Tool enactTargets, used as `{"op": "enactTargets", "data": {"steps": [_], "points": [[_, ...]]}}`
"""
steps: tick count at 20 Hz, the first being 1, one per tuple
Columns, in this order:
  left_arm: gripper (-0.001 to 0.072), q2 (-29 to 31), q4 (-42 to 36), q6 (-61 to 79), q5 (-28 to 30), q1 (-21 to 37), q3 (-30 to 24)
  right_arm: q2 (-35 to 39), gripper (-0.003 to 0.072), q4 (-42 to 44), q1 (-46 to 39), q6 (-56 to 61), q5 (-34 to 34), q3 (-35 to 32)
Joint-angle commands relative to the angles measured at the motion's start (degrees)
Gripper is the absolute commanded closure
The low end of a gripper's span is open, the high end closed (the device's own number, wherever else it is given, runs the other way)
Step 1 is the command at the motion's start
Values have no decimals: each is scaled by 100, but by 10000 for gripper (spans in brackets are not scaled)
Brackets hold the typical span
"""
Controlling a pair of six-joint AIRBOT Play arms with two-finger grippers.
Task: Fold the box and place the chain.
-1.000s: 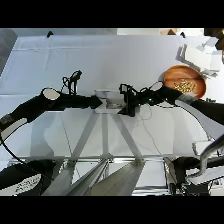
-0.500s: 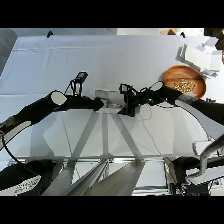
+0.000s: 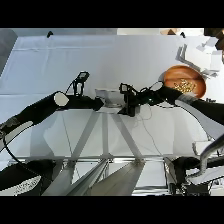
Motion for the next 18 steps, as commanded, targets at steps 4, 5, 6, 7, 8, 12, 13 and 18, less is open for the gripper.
{"op": "enactTargets", "data": {"steps": [4,5,6,7,8,12,13,18], "points": [[51,0,1475,-1464,-730,-2,402,4,191,-4,2,-7,2,4],[26,0,1725,-1690,-863,-2,446,4,191,-4,2,-9,2,4],[9,0,1823,-1812,-964,-2,483,4,191,-4,2,-7,2,4],[10,0,1801,-1829,-1014,-4,516,4,191,-4,2,-7,2,4],[11,0,1781,-1832,-1010,-26,549,4,191,-4,2,-7,2,4],[12,0,1746,-1840,-1036,-181,743,4,191,-7,2,-7,0,4],[13,-2,1742,-1840,-1078,-216,809,4,191,-4,2,-7,2,4],[93,-55,1779,-2203,-1137,-313,901,7,191,-4,2,-7,0,4]]}}
